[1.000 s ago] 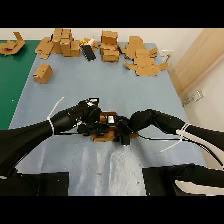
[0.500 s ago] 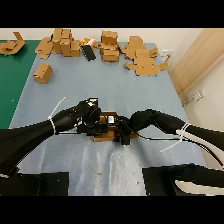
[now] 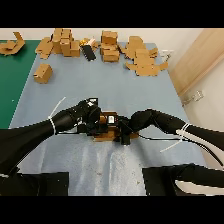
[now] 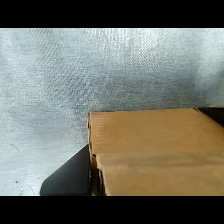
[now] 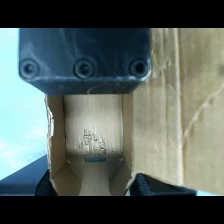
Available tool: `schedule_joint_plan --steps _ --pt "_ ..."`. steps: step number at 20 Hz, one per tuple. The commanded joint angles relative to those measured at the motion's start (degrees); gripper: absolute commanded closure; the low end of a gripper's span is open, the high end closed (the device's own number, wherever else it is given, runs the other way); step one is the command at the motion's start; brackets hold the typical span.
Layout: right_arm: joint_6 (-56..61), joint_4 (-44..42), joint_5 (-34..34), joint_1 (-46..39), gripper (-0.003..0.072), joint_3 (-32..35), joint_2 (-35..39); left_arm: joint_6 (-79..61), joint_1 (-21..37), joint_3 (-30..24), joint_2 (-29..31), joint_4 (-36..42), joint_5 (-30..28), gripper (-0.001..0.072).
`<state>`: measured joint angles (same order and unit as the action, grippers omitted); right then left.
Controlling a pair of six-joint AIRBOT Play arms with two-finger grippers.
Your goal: Fold the box.
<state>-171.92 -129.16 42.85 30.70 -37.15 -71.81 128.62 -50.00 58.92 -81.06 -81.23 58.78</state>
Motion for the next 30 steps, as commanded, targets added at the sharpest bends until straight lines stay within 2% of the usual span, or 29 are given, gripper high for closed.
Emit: schedule_joint_plan --steps 1,2,3,10,14,20,21,22,23,25,27,30 --pt "-0.02 -0.07 -0.09 0.00 0.0175 -0.02 -0.02 -0.24 -0.02 0.07 -0.02 0.44 0.22 0.0560" --pt "0.00 -0.09 -0.11 0.00 0.0176 -0.02 -0.02 -0.17 -0.02 0.07 0.00 0.44 0.22 0.0230" --pt "0.00 -0.09 -0.11 0.00 0.0176 -0.02 -0.02 -0.15 -0.02 0.07 0.00 0.44 0.26 0.0115" --pt "-0.02 -0.09 -0.11 0.00 0.0175 -0.02 -0.02 -0.15 0.44 0.07 1.31 0.24 0.55 0.0115" --pt "-0.02 -0.07 -0.11 0.00 0.0175 -0.02 -0.02 -0.17 3.13 0.07 6.25 -0.31 3.98 0.0122" --pt "0.00 -0.07 -0.11 0.00 0.0175 -0.02 -0.02 -0.17 7.15 0.07 11.98 -1.11 5.14 0.0124" --pt "-0.02 -0.09 -0.09 0.00 0.0175 -0.02 -0.02 -0.17 7.65 0.07 12.20 -1.11 5.09 0.0177" --pt "0.00 -0.07 -0.09 0.00 0.0175 -0.02 -0.02 -0.59 8.04 0.07 12.44 -1.29 5.25 0.0580" --pt "-0.02 -0.07 -0.09 0.00 0.0175 -0.02 -0.02 -3.30 8.31 0.07 12.61 -1.31 5.31 0.0697" --pt "-0.02 -0.07 -0.11 0.00 0.0175 -0.02 -0.02 -6.91 8.31 0.04 12.96 -2.69 7.10 0.0699" --pt "-0.02 -0.07 -0.09 0.00 0.0175 -0.02 -0.02 -14.19 9.73 -0.35 12.96 -1.29 12.46 0.0699" --pt "0.00 -0.07 -0.09 0.00 0.0175 -0.02 -0.02 -45.35 16.72 -3.56 12.96 12.74 17.33 0.0698"
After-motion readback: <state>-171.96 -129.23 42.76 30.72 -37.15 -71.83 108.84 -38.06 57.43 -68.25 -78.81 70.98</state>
